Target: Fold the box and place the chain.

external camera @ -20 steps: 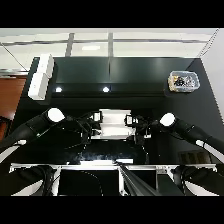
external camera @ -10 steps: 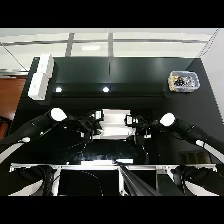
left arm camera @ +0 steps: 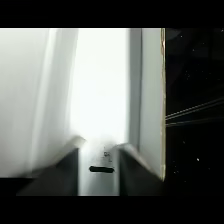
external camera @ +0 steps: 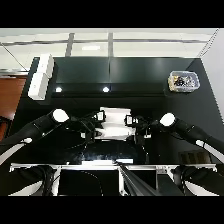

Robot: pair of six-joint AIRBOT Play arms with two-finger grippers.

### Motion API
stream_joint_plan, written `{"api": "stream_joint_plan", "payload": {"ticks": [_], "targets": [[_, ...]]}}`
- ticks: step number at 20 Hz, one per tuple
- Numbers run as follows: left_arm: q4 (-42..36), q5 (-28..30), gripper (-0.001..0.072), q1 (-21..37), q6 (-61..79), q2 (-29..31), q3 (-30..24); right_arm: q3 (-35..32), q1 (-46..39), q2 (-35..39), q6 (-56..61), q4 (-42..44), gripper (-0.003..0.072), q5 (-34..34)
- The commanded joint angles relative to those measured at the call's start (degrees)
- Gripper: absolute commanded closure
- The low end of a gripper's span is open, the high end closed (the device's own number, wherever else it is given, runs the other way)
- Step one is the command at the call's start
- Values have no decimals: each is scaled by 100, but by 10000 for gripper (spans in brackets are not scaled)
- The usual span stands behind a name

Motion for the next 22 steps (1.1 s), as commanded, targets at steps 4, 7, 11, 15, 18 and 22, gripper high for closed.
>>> {"api": "stream_joint_plan", "payload": {"ticks": [4, 7, 11, 15, 18, 22], "targets": [[-15, -2, 477, -4, -7, 11, 4, -2, 0, 0, 0, -4, 315, 0], [894, -225, 678, 149, -1080, 195, 197, -2, 0, 0, 2, -4, 316, 0], [3311, -621, 678, 1161, -4614, 916, 527, -2, 0, 0, 2, -4, 316, 0], [3705, -1088, 678, 2634, -7523, 1117, 509, -2, 0, 0, 2, -4, 315, 0], [2739, -1858, 677, 3340, -8155, 894, 291, -2, 0, 0, 0, -4, 316, 0], [1410, -2389, 677, 3322, -7584, 306, -142, -2, 0, 0, 0, -4, 315, 0]]}}
